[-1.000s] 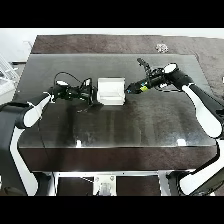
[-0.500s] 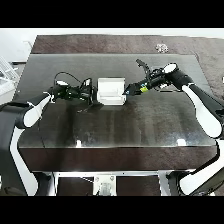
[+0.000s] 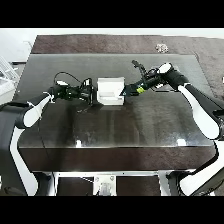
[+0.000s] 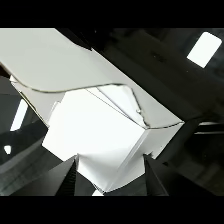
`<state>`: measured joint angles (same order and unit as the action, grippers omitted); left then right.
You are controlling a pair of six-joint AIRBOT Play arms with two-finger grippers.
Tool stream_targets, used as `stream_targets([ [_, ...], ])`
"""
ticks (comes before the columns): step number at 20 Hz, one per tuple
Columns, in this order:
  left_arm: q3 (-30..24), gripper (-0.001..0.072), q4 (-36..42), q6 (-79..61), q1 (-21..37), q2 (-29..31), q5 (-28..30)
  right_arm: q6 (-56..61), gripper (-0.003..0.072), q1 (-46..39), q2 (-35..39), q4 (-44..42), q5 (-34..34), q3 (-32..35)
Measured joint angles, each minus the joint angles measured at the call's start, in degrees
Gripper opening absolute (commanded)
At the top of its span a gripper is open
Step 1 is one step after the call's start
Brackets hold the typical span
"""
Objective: Fold the box and place the chain.
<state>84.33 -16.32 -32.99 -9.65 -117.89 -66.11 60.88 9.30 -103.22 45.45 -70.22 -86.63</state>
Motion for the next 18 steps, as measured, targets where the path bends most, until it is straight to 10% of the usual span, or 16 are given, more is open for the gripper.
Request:
stream_targets([
  [18,0.0,0.0464,0.0,0.0,-0.1,0.0,-0.4,23.6,0.0511,8.8,-1.6,23.0,2.0,-6.6],
])
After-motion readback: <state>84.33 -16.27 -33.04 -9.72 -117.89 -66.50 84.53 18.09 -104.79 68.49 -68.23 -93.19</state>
